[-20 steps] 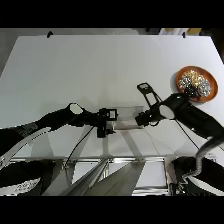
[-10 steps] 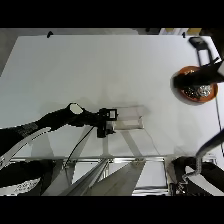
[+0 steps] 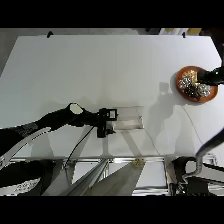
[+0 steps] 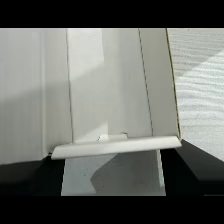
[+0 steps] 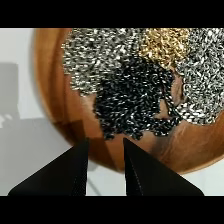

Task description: Fold the box and place the chain.

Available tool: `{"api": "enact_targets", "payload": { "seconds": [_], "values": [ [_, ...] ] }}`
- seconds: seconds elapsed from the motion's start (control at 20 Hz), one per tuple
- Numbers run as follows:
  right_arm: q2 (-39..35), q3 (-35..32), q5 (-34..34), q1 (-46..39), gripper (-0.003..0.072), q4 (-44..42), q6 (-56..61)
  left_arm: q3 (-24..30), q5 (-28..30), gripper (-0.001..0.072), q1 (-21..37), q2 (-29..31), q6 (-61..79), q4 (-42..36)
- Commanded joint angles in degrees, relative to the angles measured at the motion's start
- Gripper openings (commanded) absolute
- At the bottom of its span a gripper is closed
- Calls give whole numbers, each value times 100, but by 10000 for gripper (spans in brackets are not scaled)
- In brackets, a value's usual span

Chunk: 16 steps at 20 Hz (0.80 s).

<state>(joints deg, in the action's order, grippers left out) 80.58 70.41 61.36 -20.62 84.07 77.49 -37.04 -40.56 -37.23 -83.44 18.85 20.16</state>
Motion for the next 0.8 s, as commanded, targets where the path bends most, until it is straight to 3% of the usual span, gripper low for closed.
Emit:
{"api": "enact_targets", "payload": {
  "seconds": [0.0,0.3,0.75],
  "values": [
    [588,24,-262,-122,214,105,-146,-4,2,210,0,4,2,0],
    [997,24,-219,-125,213,501,-146,-4,0,210,0,7,2,0],
    [1233,24,-179,-122,202,367,-146,-4,2,210,0,4,2,0]
  ]
}}
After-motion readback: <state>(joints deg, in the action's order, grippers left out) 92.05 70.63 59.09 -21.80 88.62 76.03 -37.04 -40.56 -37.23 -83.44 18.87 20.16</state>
